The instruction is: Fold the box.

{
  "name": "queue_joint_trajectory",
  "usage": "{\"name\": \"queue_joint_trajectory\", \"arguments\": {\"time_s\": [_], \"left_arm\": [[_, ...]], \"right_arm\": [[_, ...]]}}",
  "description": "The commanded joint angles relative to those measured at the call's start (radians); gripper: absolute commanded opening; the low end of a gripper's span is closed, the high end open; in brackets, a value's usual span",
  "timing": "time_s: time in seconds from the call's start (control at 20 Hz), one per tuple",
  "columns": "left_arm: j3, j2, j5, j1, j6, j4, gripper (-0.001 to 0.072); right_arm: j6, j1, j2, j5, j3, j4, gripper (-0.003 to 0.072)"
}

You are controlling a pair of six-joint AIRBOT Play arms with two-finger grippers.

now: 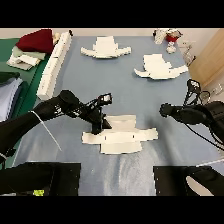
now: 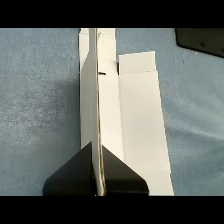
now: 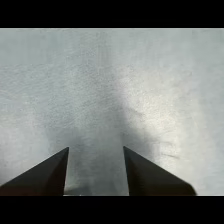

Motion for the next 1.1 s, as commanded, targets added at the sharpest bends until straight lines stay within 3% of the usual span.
{"name": "queue_joint_trajectory", "arguments": {"time_s": [0.0,0.15,0.3,0.35,0.6,0.75,0.85,0.9,1.0,1.05], "left_arm": [[-0.001,0.0,-0.01,0.0,0.0,0.007,0.0012],[-0.001,0.0,-0.011,0.0,0.0,0.006,0.0013],[0.0,0.0,-0.01,0.0,0.0,0.006,0.0013],[0.0,0.0,-0.01,0.0,0.0,0.006,0.0013],[0.0,0.0,-0.01,0.0,0.0,0.006,0.0013],[0.0,0.0,-0.01,0.0,0.0,0.006,0.0013],[0.0,0.0,-0.01,0.0,0.001,0.006,0.0013],[0.0,0.0,-0.01,0.0,0.0,0.006,0.0013],[0.0,0.0,-0.01,0.0,0.0,0.006,0.0013],[0.0,0.0,-0.01,0.0,0.0,0.006,0.0013]], "right_arm": [[-0.017,0.001,0.0,-0.011,0.0,0.062,0.0509],[-0.124,0.001,0.0,-0.026,0.0,0.188,0.0472],[-0.323,0.003,0.0,-0.072,0.0,0.352,0.0088],[-0.394,0.003,0.0,-0.102,0.0,0.4,0.0005],[-0.616,0.112,0.008,-0.258,-0.001,0.451,0.0003],[-0.764,0.35,0.018,-0.294,-0.006,0.445,0.0003],[-0.784,0.571,0.018,-0.259,-0.009,0.341,0.0004],[-0.784,0.668,0.011,-0.237,-0.009,0.262,0.0018],[-0.783,0.813,-0.026,-0.182,-0.009,0.126,0.0484],[-0.783,0.848,-0.051,-0.153,-0.009,0.097,0.0571]]}}
